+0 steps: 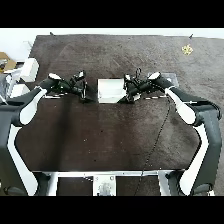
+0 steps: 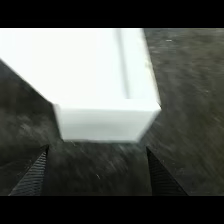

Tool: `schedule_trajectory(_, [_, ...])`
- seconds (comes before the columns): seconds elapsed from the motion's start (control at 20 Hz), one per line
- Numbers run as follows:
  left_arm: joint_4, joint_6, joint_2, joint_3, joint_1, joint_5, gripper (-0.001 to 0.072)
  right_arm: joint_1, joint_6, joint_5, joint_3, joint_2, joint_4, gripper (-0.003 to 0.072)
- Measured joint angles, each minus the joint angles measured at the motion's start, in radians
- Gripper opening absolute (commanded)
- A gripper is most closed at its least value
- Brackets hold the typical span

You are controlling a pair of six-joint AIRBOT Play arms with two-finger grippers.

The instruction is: Fold the box and place the chain.

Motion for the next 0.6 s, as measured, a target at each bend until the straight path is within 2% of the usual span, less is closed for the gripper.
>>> schedule_trajectory(0.2, [-0.015, 0.011, -0.001, -0.002, -0.008, 0.042, 0.0713, 0.000, 0.000, 0.000, 0.000, 0.000, 0.000, 0.0448])
schedule_trajectory(0.6, [-0.032, 0.016, -0.001, -0.003, -0.015, 0.029, 0.0713, 0.000, 0.000, 0.000, 0.000, 0.000, 0.000, 0.0448])
